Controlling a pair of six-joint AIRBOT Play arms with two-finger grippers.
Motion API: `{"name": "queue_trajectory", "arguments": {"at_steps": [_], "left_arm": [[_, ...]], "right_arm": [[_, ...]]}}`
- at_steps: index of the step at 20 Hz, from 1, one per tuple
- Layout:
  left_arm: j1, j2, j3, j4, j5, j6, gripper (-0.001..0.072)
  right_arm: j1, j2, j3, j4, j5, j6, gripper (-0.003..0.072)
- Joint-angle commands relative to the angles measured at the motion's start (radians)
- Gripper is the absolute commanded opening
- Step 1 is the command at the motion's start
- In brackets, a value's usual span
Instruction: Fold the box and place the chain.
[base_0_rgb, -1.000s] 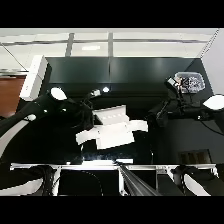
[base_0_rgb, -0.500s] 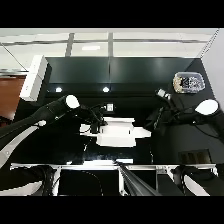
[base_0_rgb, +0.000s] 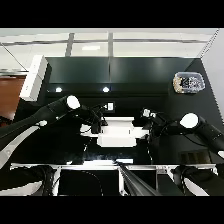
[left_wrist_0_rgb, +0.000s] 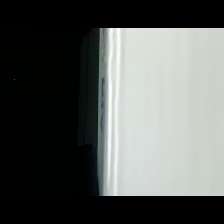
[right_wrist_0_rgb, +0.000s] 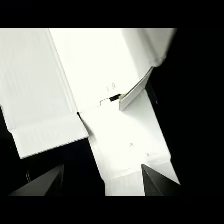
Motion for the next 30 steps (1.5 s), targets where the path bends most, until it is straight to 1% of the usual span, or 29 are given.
{"name": "queue_trajectory", "arguments": {"at_steps": [1, 6, 11, 14, 18, 25, 30], "left_arm": [[-0.001, -0.013, 0.0, 0.003, 0.002, -0.007, 0.0024], [-0.001, -0.013, 0.0, 0.003, -0.009, -0.007, 0.0024], [-0.001, -0.013, 0.0, 0.003, -0.009, -0.007, 0.0024], [-0.001, -0.013, 0.0, 0.003, -0.009, -0.007, 0.0024], [-0.001, -0.013, 0.0, 0.003, -0.009, -0.007, 0.0023], [-0.001, -0.013, 0.0, 0.003, -0.009, -0.007, 0.0024], [-0.001, -0.013, 0.0, 0.003, -0.009, -0.007, 0.0024]], "right_arm": [[0.04, -0.001, -0.028, -0.015, -0.039, -0.011, 0.0556], [0.099, -0.001, -0.052, -0.016, -0.057, -0.012, 0.0556], [0.203, -0.002, -0.071, 0.093, -0.193, -0.011, 0.0556], [0.227, -0.002, -0.07, 0.133, -0.227, -0.009, 0.0557], [0.225, 0.002, -0.053, 0.121, -0.229, -0.009, 0.0557], [0.225, 0.002, 0.031, 0.067, -0.216, -0.011, 0.0556], [0.225, 0.002, 0.071, -0.017, -0.224, -0.013, 0.0559]]}}
